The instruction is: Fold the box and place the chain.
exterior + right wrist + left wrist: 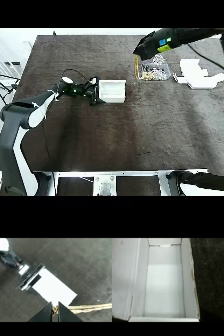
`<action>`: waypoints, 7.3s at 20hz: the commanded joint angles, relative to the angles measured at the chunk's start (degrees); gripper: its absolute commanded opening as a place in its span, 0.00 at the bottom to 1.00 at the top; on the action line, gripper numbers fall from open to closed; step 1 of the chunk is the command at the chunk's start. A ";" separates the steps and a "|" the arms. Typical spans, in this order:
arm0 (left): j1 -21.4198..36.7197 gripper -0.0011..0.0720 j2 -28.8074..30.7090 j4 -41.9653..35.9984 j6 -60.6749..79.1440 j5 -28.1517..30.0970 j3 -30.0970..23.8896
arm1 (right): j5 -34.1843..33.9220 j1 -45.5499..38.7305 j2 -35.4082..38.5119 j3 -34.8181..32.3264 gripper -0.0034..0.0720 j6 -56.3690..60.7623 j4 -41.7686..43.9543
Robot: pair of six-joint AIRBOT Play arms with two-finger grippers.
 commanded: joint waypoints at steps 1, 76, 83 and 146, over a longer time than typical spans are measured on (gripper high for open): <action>0.02 0.40 0.00 0.02 0.02 -0.02 -0.02 | 0.07 2.32 0.04 -3.34 0.06 0.02 1.92; 0.02 0.40 0.00 0.00 0.02 -0.48 -0.02 | -41.59 -16.92 -9.88 -27.85 0.06 -4.50 28.09; 0.02 0.40 0.00 0.00 0.02 -0.50 -0.02 | -35.71 -11.96 3.19 -27.87 0.06 -4.42 21.24; 0.02 0.40 0.00 0.00 0.02 -0.94 -0.02 | -56.57 -15.87 -29.70 -26.40 0.62 -0.76 30.56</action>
